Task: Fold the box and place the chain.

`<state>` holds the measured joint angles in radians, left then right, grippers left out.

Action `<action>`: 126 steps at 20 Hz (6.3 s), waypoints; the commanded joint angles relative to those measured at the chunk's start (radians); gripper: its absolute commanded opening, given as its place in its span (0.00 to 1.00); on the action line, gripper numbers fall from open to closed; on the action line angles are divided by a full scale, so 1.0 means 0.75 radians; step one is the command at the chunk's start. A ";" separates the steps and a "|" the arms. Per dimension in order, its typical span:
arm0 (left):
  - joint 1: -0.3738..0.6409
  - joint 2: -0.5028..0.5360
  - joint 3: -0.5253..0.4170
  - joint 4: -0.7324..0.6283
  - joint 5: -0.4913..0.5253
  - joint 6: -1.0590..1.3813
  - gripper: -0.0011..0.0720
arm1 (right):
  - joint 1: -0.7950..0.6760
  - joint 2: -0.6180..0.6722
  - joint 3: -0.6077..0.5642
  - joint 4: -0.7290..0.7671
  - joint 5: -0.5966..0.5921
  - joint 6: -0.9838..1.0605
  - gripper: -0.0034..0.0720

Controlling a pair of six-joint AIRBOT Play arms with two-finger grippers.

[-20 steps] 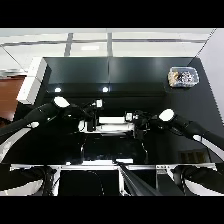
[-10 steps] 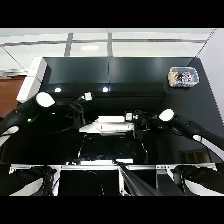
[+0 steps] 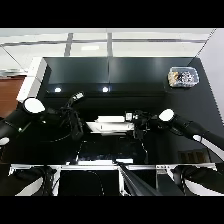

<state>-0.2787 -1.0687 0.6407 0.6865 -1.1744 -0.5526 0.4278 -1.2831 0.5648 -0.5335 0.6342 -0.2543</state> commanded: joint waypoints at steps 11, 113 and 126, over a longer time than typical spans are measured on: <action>-0.143 -0.313 0.207 -0.129 0.627 0.093 0.05 | 0.001 -0.001 0.001 0.001 0.001 0.001 0.08; 0.569 0.078 -0.133 0.078 0.298 -0.666 0.05 | 0.001 -0.001 0.000 0.002 0.001 0.000 0.07; 0.346 -0.426 -0.119 -0.158 0.159 -0.585 0.05 | 0.001 -0.001 0.001 0.002 0.001 0.000 0.07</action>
<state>0.0605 -1.3521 0.5442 0.6212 -1.0588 -1.0229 0.4278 -1.2831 0.5648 -0.5323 0.6350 -0.2546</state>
